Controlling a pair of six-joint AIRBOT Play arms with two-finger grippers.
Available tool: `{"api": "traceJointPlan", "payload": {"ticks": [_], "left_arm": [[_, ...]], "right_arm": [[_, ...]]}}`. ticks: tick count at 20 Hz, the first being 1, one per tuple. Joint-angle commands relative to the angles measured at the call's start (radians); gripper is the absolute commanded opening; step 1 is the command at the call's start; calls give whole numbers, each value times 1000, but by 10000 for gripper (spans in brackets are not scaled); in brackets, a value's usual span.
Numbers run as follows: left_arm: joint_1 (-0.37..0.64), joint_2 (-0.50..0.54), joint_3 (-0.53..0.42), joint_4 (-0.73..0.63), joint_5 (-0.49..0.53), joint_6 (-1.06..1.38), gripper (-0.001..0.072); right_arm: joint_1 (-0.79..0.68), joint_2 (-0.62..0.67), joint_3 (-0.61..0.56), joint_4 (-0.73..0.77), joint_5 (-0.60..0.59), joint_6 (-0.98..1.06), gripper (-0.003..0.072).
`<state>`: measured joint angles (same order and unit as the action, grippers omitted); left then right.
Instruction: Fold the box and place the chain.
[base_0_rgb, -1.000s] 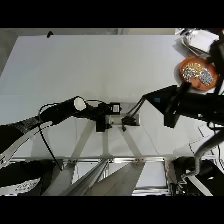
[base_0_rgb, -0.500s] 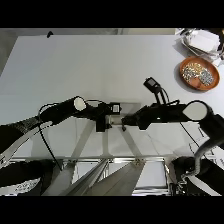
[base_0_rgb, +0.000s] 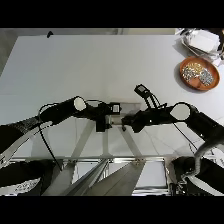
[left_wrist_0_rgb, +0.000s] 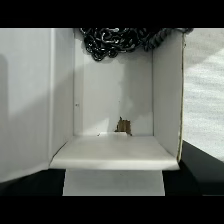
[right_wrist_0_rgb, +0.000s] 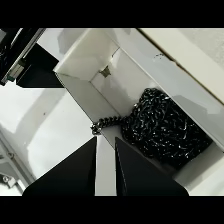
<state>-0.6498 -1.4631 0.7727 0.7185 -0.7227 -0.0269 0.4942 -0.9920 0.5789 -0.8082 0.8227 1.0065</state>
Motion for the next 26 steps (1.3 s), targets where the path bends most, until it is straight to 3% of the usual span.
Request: {"api": "traceJointPlan", "payload": {"ticks": [1, 5, 6, 9, 12, 15, 17, 21, 26], "left_arm": [[0, 1, 1, 0, 0, 0, 212], [0, 1, 1, 0, 0, 0, 212], [0, 1, 1, 0, 0, 0, 212], [0, 1, 1, 0, 0, 0, 212], [0, 1, 1, 0, 0, 0, 212], [0, 0, 1, 0, 0, 0, 212], [0, 1, 1, 0, 0, 0, 212], [0, 1, 1, 0, 0, 0, 212], [0, 1, 1, 0, 0, 0, 212]], "right_arm": [[13, 40, 0, -13, 36, 18, 141], [138, 114, 0, -177, 60, 129, 144], [188, 111, 0, -247, 57, 201, 208], [310, 87, 0, -482, 20, 492, 210], [354, 80, 0, -610, -57, 712, 209], [375, 70, -1, -628, -114, 798, 213], [397, 21, -1, -628, -140, 854, 304], [455, -105, -1, -628, -179, 929, 301], [471, -130, -1, -636, -242, 979, 255]]}}
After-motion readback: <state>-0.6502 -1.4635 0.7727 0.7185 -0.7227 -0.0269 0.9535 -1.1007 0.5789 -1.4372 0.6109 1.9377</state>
